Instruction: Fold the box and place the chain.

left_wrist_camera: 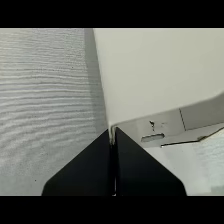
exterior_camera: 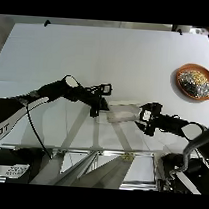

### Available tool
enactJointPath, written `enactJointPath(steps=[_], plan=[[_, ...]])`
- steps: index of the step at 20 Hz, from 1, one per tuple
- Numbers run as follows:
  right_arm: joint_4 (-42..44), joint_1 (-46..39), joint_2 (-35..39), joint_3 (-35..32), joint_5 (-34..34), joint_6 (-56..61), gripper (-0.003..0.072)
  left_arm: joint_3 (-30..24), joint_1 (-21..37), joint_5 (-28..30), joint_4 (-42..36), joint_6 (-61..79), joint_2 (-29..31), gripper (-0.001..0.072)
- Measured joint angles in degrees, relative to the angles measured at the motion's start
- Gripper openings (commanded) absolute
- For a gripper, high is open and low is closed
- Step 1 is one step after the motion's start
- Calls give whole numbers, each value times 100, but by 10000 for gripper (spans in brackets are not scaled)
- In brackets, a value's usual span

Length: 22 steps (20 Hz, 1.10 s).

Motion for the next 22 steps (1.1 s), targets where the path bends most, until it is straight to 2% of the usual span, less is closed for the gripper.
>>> enactJointPath(steps=[6,13,17,22], plan=[[372,-192,-483,173,90,-562,683,0,0,0,0,-2,0,13],[581,-684,-588,278,407,-920,683,0,0,-4,-4,-9,0,13],[752,-789,-595,289,531,-1342,651,0,0,-4,0,-2,0,13],[1016,-817,-844,361,608,-1694,655,0,0,-2,2,0,0,13]])
